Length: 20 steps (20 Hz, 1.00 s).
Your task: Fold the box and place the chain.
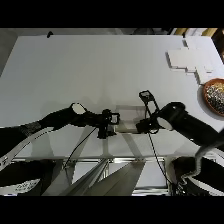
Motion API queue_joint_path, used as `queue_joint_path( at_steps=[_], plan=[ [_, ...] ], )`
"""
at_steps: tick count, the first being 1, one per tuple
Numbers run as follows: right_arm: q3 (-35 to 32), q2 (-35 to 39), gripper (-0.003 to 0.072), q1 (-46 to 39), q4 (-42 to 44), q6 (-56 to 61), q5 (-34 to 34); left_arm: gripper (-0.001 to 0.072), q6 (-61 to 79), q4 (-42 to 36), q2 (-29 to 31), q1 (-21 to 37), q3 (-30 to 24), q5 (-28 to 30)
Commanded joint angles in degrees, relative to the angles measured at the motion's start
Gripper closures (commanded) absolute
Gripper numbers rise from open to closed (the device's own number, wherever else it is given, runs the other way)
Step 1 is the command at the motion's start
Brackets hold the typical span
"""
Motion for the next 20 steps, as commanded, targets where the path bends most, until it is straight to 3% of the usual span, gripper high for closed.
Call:
queue_joint_path(
  at_steps=[1, 6, 10, 12, 16, 20],
  plan=[
    [4.33, 8.79, 0.035, -3.28, -2.05, -5.66, 6.62, 0.0396, -0.07, -0.02, 0.04, 0.02, 0.0, 0.07],
    [14.43, 14.12, 0.0393, -24.81, -5.38, -16.22, 6.91, 0.0396, -0.07, -0.02, 0.04, 0.02, 0.0, 0.04],
    [14.75, 10.95, 0.0394, -48.52, -4.68, -23.93, -0.48, 0.0396, -0.07, -0.02, 0.04, 0.02, 0.0, 0.04],
    [14.75, 7.67, 0.0394, -56.76, -2.58, -22.14, -6.12, 0.0396, -0.07, -0.02, 0.04, 0.02, 0.0, -0.17],
    [14.75, -0.28, 0.0396, -66.71, -3.93, -23.3, -15.23, 0.0396, -0.07, -0.02, 0.04, 0.02, 0.0, -0.35],
    [14.75, -7.87, 0.0403, -73.46, -6.29, -25.79, -18.38, 0.0396, -0.07, -0.02, 0.04, 0.02, 0.0, -0.37]
  ],
)
